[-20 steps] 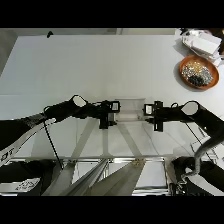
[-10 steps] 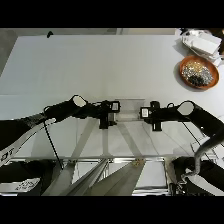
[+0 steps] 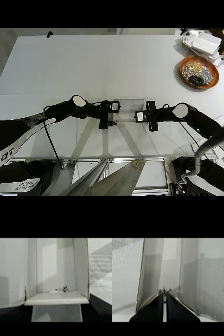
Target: Fold the box and place the chain.
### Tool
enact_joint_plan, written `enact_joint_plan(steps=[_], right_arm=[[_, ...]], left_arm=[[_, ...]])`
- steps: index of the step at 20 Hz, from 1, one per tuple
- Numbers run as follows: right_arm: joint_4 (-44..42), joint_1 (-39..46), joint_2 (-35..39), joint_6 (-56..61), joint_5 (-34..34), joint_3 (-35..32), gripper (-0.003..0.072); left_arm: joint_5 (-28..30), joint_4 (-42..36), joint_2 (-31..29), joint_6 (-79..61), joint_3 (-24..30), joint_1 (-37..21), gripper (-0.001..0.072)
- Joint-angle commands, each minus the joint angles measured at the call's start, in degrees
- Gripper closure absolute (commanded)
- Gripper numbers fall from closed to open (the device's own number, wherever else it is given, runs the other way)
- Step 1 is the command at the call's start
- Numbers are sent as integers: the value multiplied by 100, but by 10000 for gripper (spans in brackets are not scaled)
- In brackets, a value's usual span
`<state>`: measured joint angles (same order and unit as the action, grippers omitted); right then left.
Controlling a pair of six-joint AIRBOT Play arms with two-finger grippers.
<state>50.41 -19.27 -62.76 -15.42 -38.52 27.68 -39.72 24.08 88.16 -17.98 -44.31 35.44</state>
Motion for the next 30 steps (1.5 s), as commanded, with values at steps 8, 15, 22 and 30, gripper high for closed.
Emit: enact_joint_plan(steps=[8,15,22,30], right_arm=[[-9,-72,2,9,20,4,356],[977,748,940,1499,-933,2,676],[787,2677,1585,5930,-975,2,676],[619,2796,304,6660,-1416,2,677]], left_arm=[[7,-7,-2,2,2,0,574],[4,-7,-2,2,2,0,574],[7,-7,-2,2,2,0,574],[4,-7,-2,2,2,2,574]])
